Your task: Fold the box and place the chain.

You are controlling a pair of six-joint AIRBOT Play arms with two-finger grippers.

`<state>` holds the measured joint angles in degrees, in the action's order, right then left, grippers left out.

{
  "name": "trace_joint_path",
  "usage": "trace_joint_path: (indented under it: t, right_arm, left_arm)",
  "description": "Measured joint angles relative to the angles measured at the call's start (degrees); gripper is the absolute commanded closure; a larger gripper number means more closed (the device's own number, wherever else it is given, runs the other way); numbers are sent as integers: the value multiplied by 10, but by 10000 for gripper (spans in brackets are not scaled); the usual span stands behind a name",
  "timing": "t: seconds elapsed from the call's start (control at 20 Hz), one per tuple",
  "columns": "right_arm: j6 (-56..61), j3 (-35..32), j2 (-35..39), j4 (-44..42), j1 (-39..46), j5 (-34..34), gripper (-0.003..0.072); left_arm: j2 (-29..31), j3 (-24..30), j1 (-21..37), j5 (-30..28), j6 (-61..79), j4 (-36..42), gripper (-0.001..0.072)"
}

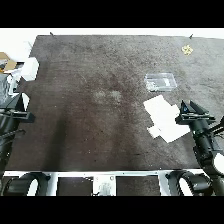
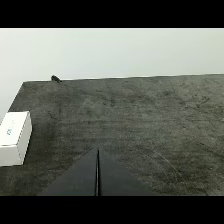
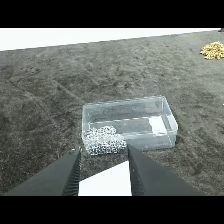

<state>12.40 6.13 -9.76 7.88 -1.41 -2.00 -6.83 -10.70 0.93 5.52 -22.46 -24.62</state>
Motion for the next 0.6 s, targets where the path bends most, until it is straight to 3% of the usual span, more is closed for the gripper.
trace_joint_path:
  t: [0.35, 0.4, 0.6]
  right_arm:
    - [0, 0, 0, 0, 0, 0, 350]
    - [0, 2, 0, 0, 0, 0, 241]
    - [0, 30, -2, 10, 0, -1, 232]
  left_arm:
    - [0, 0, 0, 0, 0, 0, 696]
    - [0, 0, 0, 0, 0, 0, 696]
    - [0, 0, 0, 0, 0, 0, 696]
